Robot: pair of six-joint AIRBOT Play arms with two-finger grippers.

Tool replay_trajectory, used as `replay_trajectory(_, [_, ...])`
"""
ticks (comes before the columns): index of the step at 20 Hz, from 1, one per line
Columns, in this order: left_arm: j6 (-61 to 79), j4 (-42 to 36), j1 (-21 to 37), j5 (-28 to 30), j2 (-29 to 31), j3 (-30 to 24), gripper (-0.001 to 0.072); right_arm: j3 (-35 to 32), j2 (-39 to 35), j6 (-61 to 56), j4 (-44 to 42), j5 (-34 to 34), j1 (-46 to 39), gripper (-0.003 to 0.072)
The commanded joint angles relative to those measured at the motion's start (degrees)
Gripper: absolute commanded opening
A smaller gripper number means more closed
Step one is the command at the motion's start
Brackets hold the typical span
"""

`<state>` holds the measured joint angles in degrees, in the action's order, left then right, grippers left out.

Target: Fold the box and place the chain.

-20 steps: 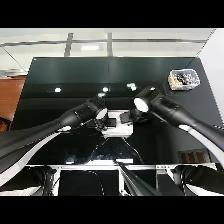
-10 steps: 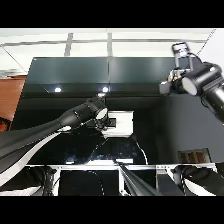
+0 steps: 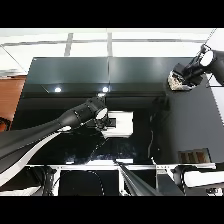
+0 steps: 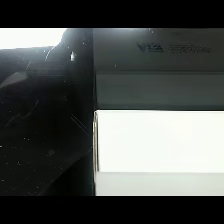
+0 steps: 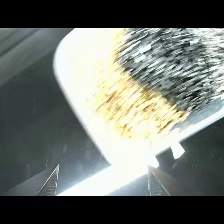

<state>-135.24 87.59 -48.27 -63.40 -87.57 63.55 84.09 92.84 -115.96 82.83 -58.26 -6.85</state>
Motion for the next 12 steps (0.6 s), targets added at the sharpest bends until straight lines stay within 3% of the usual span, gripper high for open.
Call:
replay_trajectory(1, [0.0, 0.02, 0.07, 0.09, -0.02, 0.02, 0.003, 9.64, 8.57, -6.4, -4.0, -5.27, -4.04, 0.0605])
replay_trajectory(5, [0.0, 0.02, 0.07, 0.09, -0.02, 0.02, 0.003, 12.2, 12.04, -7.13, -7.89, -4.22, -5.79, 0.0604])
replay_trajectory(6, [0.0, 0.02, 0.07, 0.09, -0.02, 0.02, 0.003, 12.2, 12.59, -7.13, -9.46, -3.78, -6.1, 0.0544])
replay_trajectory(12, [0.0, 0.0, 0.07, 0.09, -0.02, 0.02, 0.003, 12.2, 15.56, -7.93, -11.56, -0.15, -5.64, 0.054])
